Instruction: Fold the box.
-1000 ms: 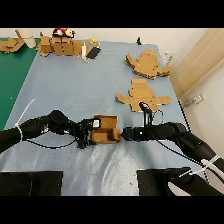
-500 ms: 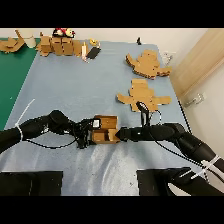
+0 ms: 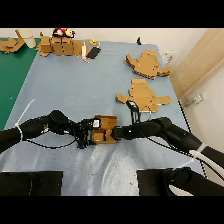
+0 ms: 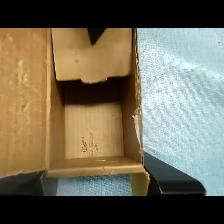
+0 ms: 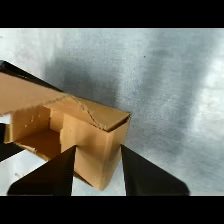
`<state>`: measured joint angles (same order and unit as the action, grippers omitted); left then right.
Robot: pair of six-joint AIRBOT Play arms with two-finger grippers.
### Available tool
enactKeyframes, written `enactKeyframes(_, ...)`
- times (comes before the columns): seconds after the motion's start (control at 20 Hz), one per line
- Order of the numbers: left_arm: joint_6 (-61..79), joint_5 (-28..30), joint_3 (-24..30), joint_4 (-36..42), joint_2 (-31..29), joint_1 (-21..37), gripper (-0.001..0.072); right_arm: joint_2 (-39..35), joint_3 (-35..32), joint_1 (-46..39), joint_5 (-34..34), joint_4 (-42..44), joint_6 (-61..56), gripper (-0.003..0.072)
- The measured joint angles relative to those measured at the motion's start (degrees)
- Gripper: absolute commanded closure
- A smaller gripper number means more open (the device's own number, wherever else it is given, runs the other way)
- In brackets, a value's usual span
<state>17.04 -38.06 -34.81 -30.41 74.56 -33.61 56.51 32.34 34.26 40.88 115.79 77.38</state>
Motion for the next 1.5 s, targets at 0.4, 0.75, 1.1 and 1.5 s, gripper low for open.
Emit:
enactKeyframes(0.4, 0.0, 0.0, 0.0, 0.0, 0.0, 0.0, 0.018, 10.4, 12.4, 10.3, 12.2, -22.7, -26.4, 0.0284)
enactKeyframes(0.75, 0.0, 0.0, 0.0, 0.0, 0.0, 0.0, 0.018, 17.4, 18.6, 14.2, 21.4, -29.2, -37.8, 0.034)
enactKeyframes(1.1, 0.0, 0.0, 0.0, 0.0, 0.0, 0.0, 0.018, 21.5, 21.6, 14.7, 23.1, -29.6, -41.2, 0.0537)
enactKeyframes(1.5, 0.0, 0.0, 0.0, 0.0, 0.0, 0.0, 0.018, 23.0, 22.3, 14.7, 24.1, -27.7, -40.0, 0.0652)
